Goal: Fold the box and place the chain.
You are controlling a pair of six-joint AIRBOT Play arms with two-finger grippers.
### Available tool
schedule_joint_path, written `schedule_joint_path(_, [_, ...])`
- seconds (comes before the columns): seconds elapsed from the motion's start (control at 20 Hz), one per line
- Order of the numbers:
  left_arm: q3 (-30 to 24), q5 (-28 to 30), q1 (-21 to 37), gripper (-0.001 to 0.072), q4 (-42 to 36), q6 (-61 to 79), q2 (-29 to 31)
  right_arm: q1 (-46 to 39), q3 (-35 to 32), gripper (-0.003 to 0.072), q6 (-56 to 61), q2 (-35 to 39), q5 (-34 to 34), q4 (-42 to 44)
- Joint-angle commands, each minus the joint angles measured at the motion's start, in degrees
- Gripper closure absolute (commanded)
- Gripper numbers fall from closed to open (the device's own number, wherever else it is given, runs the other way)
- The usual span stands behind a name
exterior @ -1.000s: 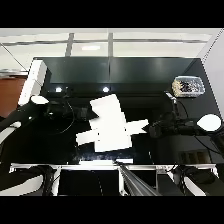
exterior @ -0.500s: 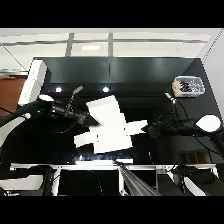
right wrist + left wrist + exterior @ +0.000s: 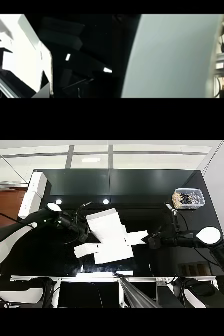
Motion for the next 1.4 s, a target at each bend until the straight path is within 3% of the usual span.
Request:
schedule_joint_path(0.0, [2.6, 0.3, -1.4, 0.0347, 3.1, 0.6, -1.2, 0.0, 0.0, 0.0662, 0.0, 0.1, -0.4, 0.0])
schedule_joint_path(0.7, [3.4, -0.2, 0.7, 0.0360, 3.0, -1.3, -1.2, 0.0, 0.0, 0.0662, 0.0, 0.1, -0.1, -1.7])
schedule_joint_path(0.75, [3.4, -0.2, 0.7, 0.0373, 3.0, -1.3, -1.2, 0.0, 0.0, 0.0661, 0.0, 0.1, -0.3, -1.7])
schedule_joint_path(0.8, [3.4, -0.1, 0.7, 0.0438, 3.0, -1.3, -1.3, 0.0, 0.0, 0.0662, 0.0, 0.1, -0.3, -1.7])
schedule_joint_path(1.05, [3.4, 0.4, -0.5, 0.0456, 3.1, -1.3, -1.3, 0.0, 0.0, 0.0662, 0.0, 0.1, -0.5, -1.7])
schedule_joint_path(1.1, [3.4, 0.7, -1.0, 0.0525, 3.6, -1.3, -1.3, 0.0, 0.0, 0.0661, 0.0, 0.1, -0.5, -1.7])
schedule_joint_path(1.15, [3.4, 0.5, -1.7, 0.0653, 4.8, -1.3, -1.3, 0.0, 0.0, 0.0661, 0.0, 0.1, -0.5, -1.7])
schedule_joint_path(1.2, [3.4, 0.6, -2.4, 0.0678, 6.6, -1.3, -1.3, 0.0, 0.0, 0.0661, 0.0, 0.1, -0.5, -1.7])
schedule_joint_path(1.25, [3.4, 0.6, -2.9, 0.0678, 8.3, -1.3, -1.3, 0.0, 0.0, 0.0586, 0.0, 0.1, -0.5, -1.8])
schedule_joint_path(1.3, [3.4, 0.6, -3.0, 0.0679, 8.9, -1.3, -1.3, 0.0, 0.0, 0.0265, 0.0, 0.1, -0.5, -2.6])
schedule_joint_path(1.35, [3.4, 0.6, -3.0, 0.0679, 8.8, -1.3, -1.2, 0.0, 0.0, 0.0031, 0.1, 0.1, -0.5, -4.2])
